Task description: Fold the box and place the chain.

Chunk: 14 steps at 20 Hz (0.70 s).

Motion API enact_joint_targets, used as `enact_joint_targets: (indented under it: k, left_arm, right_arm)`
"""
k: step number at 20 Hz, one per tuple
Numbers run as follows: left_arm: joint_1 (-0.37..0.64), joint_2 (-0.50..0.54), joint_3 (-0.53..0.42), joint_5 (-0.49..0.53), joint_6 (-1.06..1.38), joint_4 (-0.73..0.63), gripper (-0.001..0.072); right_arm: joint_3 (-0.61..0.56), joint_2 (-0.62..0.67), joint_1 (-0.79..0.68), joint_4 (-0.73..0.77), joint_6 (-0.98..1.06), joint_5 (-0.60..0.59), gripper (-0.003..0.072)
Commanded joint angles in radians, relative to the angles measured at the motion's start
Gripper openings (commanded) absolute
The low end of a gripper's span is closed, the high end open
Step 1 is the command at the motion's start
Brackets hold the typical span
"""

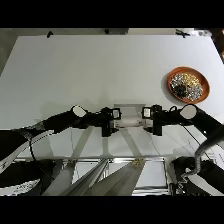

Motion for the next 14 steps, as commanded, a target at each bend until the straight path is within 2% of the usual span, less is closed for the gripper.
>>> enact_joint_targets:
  k: [1,4,5,6,8,9,10,12,14]
  left_arm:
    - [0.001,0.001,-0.001,-0.003,0.000,0.004,0.0207]
    - [0.001,0.001,-0.001,-0.003,0.000,0.004,0.0207]
    - [0.001,0.001,-0.001,-0.003,0.000,0.003,0.0206]
    - [0.001,0.001,-0.001,-0.003,0.000,0.003,0.0206]
    - [0.001,0.001,-0.001,-0.003,0.000,0.004,0.0206]
    - [0.001,0.001,-0.001,-0.004,0.000,0.003,0.0206]
    - [0.001,0.001,-0.001,-0.004,0.000,0.003,0.0206]
    - [0.001,0.001,-0.001,-0.005,0.000,0.003,0.0206]
    - [0.001,0.001,-0.001,-0.007,0.000,0.003,0.0206]
  right_arm:
    - [0.001,0.132,-0.001,-0.189,0.198,0.060,0.0704]
    - [0.001,0.264,-0.001,-0.237,0.234,0.134,0.0696]
    - [0.001,0.305,-0.001,-0.230,0.234,0.143,0.0680]
    - [0.001,0.349,-0.001,-0.196,0.233,0.143,0.0622]
    - [0.001,0.418,-0.001,-0.019,0.229,0.135,0.0439]
    - [0.001,0.433,-0.001,0.089,0.229,0.127,0.0257]
    - [0.001,0.433,0.000,0.195,0.229,0.113,0.0014]
    - [0.001,0.401,0.000,0.352,0.222,0.030,0.0016]
    - [0.001,0.332,0.000,0.413,0.227,-0.063,0.0016]
